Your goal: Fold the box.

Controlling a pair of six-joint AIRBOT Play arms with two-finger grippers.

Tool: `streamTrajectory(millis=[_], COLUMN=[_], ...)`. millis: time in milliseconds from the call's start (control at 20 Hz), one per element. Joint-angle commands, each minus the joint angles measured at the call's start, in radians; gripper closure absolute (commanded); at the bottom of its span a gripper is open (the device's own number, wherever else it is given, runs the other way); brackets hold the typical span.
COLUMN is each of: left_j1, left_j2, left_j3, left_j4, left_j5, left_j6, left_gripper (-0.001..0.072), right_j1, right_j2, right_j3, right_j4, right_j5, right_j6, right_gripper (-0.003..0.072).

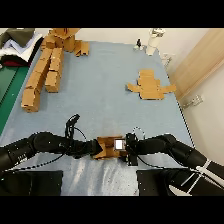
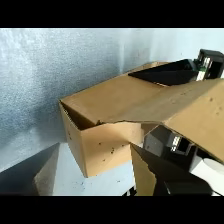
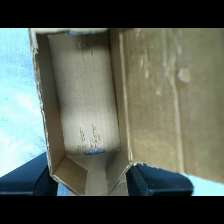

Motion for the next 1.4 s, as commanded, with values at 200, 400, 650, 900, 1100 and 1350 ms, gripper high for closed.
streamTrajectory(millis=[200, 400, 650, 900, 1100, 1350], left_j1=[-0.145, -0.229, -0.249, -0.286, -0.286, -0.305], left_j2=[-0.055, -0.151, -0.261, -0.365, -0.391, -0.401], left_j3=[0.141, 0.248, 0.325, 0.423, 0.427, 0.446], left_j4=[0.496, 0.605, 0.619, 0.749, 0.739, 0.732], left_j5=[-0.06, -0.174, -0.227, -0.335, -0.327, -0.314], left_j6=[-0.552, -0.686, -0.753, -0.874, -0.884, -0.884], left_gripper=[0.0095, 0.0095, 0.0096, 0.0097, 0.0198, 0.0197], right_j1=[0.0, 0.0, 0.0, 0.0, 0.0, 0.0], right_j2=[0.001, 0.001, 0.001, 0.001, 0.001, 0.0], right_j3=[0.0, 0.0, 0.0, 0.0, 0.0, 0.0], right_j4=[0.0, 0.0, 0.0, 0.0, 0.0, 0.0], right_j5=[0.0, 0.0, 0.0, 0.0, 0.0, 0.0], right_j6=[0.0, 0.0, 0.0, 0.0, 0.0, 0.0], right_gripper=[0.0204, 0.0204, 0.0204, 0.0204, 0.0203, 0.0203])
